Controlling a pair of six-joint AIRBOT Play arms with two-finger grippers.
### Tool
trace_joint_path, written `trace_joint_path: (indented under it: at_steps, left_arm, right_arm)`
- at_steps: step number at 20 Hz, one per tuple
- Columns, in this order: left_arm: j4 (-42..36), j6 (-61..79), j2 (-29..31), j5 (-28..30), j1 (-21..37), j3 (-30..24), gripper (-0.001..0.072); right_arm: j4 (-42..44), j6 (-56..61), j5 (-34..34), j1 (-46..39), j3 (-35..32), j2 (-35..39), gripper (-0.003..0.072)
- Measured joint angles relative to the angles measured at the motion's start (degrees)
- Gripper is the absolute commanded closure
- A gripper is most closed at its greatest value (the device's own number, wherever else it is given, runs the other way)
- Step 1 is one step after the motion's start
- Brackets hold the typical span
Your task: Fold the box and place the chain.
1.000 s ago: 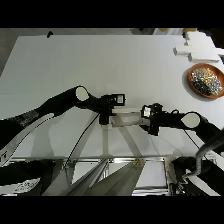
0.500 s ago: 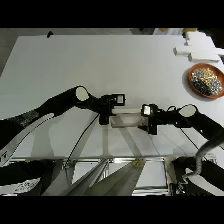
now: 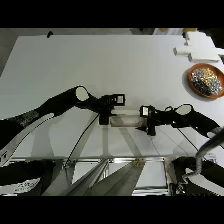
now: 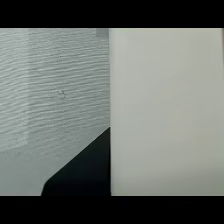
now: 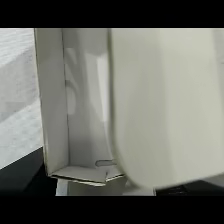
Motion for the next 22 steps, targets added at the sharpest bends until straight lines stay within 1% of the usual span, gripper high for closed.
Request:
trace_joint_path:
  at_steps: [1,2,3,12,22]
  left_arm:
    - [0.00,0.00,0.00,-0.02,0.00,0.00,0.0699]
    - [0.00,0.00,0.00,-0.04,0.00,0.00,0.0699]
    - [0.00,0.00,0.00,-0.07,0.00,0.00,0.0699]
    - [0.00,-0.02,0.00,0.09,0.00,0.00,0.0699]
    - [0.00,-0.04,0.00,0.13,0.00,0.00,0.0699]
  right_arm:
    - [0.17,-0.66,0.02,0.00,0.00,-0.11,0.0210]
    - [0.37,-1.16,0.02,0.00,0.00,-0.22,0.0283]
    - [0.48,-1.62,0.00,-0.02,0.00,-0.26,0.0290]
    - [0.37,-3.13,-0.63,-0.02,0.00,-0.42,0.0288]
    - [-2.19,-3.26,-0.76,0.00,0.04,-0.42,0.0284]
